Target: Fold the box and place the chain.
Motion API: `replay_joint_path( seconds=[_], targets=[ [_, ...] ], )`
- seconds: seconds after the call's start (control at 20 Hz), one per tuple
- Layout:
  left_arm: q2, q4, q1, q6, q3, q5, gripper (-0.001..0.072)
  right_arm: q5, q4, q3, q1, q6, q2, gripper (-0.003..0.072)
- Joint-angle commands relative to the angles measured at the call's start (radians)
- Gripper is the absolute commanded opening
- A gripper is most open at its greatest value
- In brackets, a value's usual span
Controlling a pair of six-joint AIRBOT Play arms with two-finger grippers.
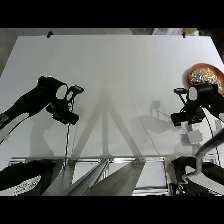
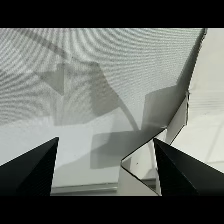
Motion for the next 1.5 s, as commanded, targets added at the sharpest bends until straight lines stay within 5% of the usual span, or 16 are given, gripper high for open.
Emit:
replay_joint_path(
  seconds=[0.0, 0.55, 1.05, 1.45],
  targets=[
    [0.000, 0.000, 0.000, 0.000, 0.000, 0.000, 0.0151, 0.000, 0.000, 0.000, -0.001, 0.000, 0.000, 0.0649],
    [0.000, 0.000, 0.000, 0.000, 0.000, 0.000, 0.0151, -0.071, -0.023, 0.000, -0.001, -0.053, 0.000, 0.0649],
    [0.000, 0.000, 0.000, 0.000, 0.000, 0.000, 0.0151, 0.016, -0.379, 0.008, -0.006, -0.161, 0.094, 0.0648],
    [0.001, 0.000, 0.000, 0.000, 0.000, 0.000, 0.0151, -0.076, -0.383, 0.008, -0.397, -0.060, 0.155, 0.0641]
  ],
)
